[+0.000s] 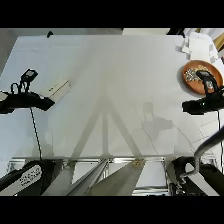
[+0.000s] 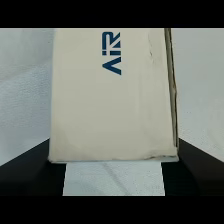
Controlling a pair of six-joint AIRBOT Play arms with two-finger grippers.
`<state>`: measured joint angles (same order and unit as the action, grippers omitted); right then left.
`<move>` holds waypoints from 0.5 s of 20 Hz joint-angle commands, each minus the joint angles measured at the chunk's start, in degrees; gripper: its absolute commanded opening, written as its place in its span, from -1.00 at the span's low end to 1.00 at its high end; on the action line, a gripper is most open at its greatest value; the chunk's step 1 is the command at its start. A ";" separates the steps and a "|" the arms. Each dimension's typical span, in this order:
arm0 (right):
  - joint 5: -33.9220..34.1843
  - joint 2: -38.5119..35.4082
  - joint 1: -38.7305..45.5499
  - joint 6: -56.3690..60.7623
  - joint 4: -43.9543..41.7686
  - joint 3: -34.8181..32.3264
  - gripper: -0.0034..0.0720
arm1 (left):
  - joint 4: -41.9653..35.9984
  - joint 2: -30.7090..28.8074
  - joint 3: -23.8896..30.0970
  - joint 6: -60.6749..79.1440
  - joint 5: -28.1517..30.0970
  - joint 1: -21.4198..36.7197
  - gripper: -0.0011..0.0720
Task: Fold the box and place the chain.
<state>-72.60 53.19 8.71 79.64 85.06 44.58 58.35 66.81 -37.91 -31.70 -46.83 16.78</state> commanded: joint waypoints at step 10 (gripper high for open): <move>-0.02 0.02 0.04 0.02 -0.04 0.07 -0.87 | 0.46 3.89 0.17 -2.01 -0.33 0.00 -0.19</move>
